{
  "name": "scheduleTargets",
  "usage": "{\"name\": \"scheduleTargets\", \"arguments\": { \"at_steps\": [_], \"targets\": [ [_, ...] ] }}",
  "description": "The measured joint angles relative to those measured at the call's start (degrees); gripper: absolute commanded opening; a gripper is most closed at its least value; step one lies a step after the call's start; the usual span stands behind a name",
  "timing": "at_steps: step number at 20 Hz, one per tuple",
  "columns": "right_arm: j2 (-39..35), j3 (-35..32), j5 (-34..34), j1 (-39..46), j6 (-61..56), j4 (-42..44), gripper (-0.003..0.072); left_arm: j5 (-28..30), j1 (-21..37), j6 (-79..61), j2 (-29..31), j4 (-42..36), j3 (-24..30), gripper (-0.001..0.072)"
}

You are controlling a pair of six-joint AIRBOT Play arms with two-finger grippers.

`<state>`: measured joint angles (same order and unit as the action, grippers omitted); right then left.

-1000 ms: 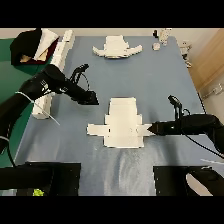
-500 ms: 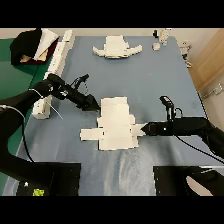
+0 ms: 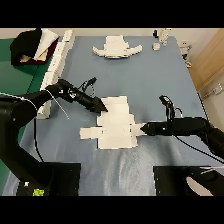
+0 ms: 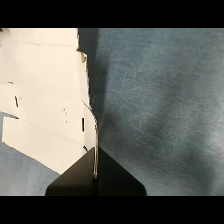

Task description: Fold the box.

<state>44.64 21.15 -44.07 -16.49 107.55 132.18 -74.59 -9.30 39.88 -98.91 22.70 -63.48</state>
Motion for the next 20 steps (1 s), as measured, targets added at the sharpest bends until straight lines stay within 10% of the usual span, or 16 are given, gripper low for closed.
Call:
{"name": "scheduleTargets", "arguments": {
  "at_steps": [5,7,20],
  "targets": [
    [0.0,0.0,-1.0,0.0,-0.2,-0.7,0.0001,-3.7,-0.5,-4.2,-0.9,0.3,-1.2,0.0328],
    [0.0,0.0,-1.5,0.0,-0.2,-1.0,0.0001,-4.7,-0.6,-5.0,-1.0,2.0,-1.4,0.0092],
    [0.0,0.0,-2.0,0.0,-0.2,-2.3,0.0002,-7.5,-1.7,-9.0,-1.2,4.2,-1.6,0.0014]
  ]
}}
